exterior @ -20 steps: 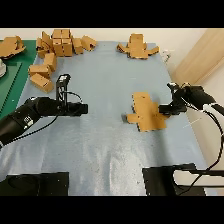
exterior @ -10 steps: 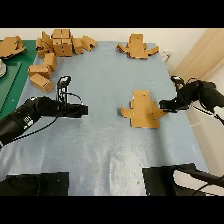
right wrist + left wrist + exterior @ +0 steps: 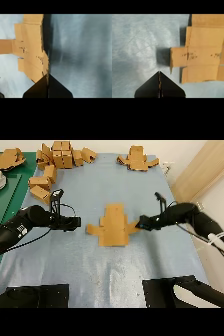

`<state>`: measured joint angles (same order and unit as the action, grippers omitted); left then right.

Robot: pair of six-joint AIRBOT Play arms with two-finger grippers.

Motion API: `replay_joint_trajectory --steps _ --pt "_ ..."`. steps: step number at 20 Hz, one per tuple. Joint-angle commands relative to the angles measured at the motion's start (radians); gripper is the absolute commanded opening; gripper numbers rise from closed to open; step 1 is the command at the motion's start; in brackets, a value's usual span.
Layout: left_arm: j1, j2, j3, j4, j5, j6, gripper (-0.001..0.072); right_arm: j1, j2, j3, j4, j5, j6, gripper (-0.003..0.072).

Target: Fold the box.

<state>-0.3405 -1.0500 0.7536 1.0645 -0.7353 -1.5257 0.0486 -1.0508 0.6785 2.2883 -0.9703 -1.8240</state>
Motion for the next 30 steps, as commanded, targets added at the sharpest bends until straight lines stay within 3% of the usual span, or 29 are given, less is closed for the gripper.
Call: replay_joint_trajectory --steps 1,8,9,10,14,15,16,21,22,23,30 --pt "0.061 0.0 -0.001 -0.014 -0.079 0.045 0.0016 0.085 0.041 -0.152 0.058 0.095 0.007 -0.0001" --pt "0.062 0.0 -0.001 -0.014 -0.077 0.045 0.0016 0.093 0.04 -0.238 0.057 0.104 0.009 0.0009" --pt "0.062 0.0 -0.001 -0.02 -0.077 0.045 0.0016 0.093 0.04 -0.238 0.057 0.107 0.009 0.0124" --pt "0.062 0.0 -0.001 -0.034 -0.077 0.053 0.0017 0.093 0.04 -0.238 0.057 0.11 0.009 0.0177" --pt "0.062 -0.003 0.0 -0.154 -0.077 0.139 0.0021 0.1 0.04 -0.24 0.059 0.121 0.009 0.0166" --pt "0.063 -0.005 0.0 -0.179 -0.078 0.152 0.0218 0.111 0.04 -0.241 0.059 0.126 0.009 0.0166" --pt "0.068 -0.01 0.0 -0.202 -0.079 0.156 0.0314 0.124 0.037 -0.241 0.061 0.129 0.009 0.0166" --pt "0.119 -0.024 0.0 -0.318 -0.141 0.243 0.0313 0.183 -0.012 -0.241 0.065 0.156 0.008 0.0148" --pt "0.132 -0.024 0.0 -0.341 -0.168 0.265 0.0313 0.182 -0.01 -0.24 0.065 0.155 0.007 0.0049" --pt "0.145 -0.024 0.0 -0.359 -0.19 0.284 0.0314 0.182 -0.003 -0.24 0.065 0.159 -0.001 0.0017" --pt "0.23 -0.05 0.0 -0.418 -0.255 0.374 0.0314 0.185 0.073 -0.24 0.072 0.16 -0.05 -0.0002"
